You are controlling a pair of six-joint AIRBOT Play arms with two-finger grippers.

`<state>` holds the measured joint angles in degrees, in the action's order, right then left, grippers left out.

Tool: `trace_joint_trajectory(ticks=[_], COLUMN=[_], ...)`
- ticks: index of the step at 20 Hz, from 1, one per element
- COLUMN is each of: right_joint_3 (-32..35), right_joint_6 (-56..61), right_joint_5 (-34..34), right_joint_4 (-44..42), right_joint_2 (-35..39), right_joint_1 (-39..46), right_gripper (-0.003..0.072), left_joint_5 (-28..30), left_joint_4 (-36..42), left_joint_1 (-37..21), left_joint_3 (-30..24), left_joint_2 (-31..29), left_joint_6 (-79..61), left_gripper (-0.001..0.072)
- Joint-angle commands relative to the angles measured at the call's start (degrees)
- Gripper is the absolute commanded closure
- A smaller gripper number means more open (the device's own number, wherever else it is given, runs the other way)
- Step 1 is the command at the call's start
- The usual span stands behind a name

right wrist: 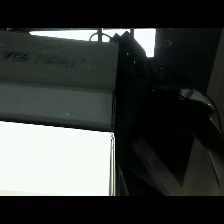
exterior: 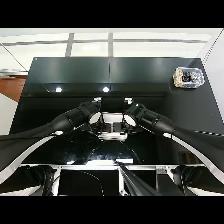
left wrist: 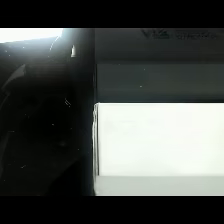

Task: Fold the box and place the chain.

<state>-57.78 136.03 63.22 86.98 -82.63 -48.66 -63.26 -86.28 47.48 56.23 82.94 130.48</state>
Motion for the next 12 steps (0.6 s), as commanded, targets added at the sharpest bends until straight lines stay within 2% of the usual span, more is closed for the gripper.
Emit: trace_joint_trajectory(ticks=[1,10,11,12], right_joint_3=[0.0,0.0,0.0,0.0], right_joint_6=[0.1,0.1,0.0,0.1], right_joint_5=[0.4,0.6,0.7,0.4], right_joint_4=[0.1,0.0,0.0,0.0], right_joint_2=[0.0,-0.6,-0.7,-0.8], right_joint_1=[0.0,0.0,0.0,0.0], right_gripper=[0.0448,0.0448,0.0557,0.0603], left_joint_5=[0.0,0.0,0.0,0.0], left_joint_4=[0.0,0.0,0.0,0.0], left_joint_1=[0.0,0.0,0.0,0.0], left_joint_3=[0.0,0.0,0.0,0.0], left_joint_2=[0.0,0.0,0.0,0.0], left_joint_6=[0.0,0.0,0.0,0.0], left_gripper=[0.0676,0.0676,0.0676,0.0676])
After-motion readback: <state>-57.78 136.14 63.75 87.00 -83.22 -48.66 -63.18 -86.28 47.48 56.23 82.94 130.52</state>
